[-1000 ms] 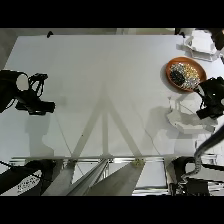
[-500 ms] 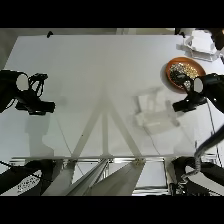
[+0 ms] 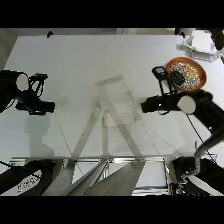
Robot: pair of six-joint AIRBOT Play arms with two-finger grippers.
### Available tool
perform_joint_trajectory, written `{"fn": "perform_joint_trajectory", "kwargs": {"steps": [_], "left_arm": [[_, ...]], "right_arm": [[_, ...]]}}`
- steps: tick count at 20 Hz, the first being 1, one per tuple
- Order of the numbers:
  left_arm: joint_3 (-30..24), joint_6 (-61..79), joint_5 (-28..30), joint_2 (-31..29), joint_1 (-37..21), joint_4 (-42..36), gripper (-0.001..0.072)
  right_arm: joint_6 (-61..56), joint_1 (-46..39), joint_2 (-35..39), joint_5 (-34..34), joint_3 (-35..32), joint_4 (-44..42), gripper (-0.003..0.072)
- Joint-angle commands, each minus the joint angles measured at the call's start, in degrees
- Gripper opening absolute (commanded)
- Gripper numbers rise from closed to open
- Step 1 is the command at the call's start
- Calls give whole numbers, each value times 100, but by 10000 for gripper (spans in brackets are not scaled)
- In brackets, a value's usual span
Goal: Fold the box and place the chain.
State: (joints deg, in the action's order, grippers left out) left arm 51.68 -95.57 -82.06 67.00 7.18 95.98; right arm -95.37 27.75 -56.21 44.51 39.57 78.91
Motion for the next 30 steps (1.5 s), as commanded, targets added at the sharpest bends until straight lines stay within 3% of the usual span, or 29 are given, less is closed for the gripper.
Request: {"fn": "perform_joint_trajectory", "kwargs": {"steps": [1,5,11,12,14,15,17,22,23,30], "left_arm": [[-4,0,4,-4,-4,-2,12],[-4,0,92,-4,-2,-44,12],[-4,195,896,-2,4,-522,13],[-4,245,1121,0,7,-645,86],[-4,284,1307,2,7,-861,464],[-4,391,1401,4,7,-992,491],[-4,1486,1565,42,4,-1930,489],[-4,5025,1469,634,13,-6050,512],[-4,5383,1436,824,50,-6360,512],[-4,6341,1801,2122,684,-6579,583]], "right_arm": [[-1333,846,83,-1224,-684,321,6],[-2387,1064,83,-1193,-896,1346,6],[-2594,1064,83,-981,-1248,1517,7],[-2579,1064,83,-962,-1248,1519,7],[-2568,1064,83,-968,-1248,1517,7],[-2568,1064,83,-968,-1248,1515,7],[-2568,1064,83,-970,-1248,1513,8],[-2568,1064,83,-977,-1248,1495,7],[-2568,1064,83,-990,-1248,1495,7],[-2568,1064,83,-1099,-1248,1381,7]]}}
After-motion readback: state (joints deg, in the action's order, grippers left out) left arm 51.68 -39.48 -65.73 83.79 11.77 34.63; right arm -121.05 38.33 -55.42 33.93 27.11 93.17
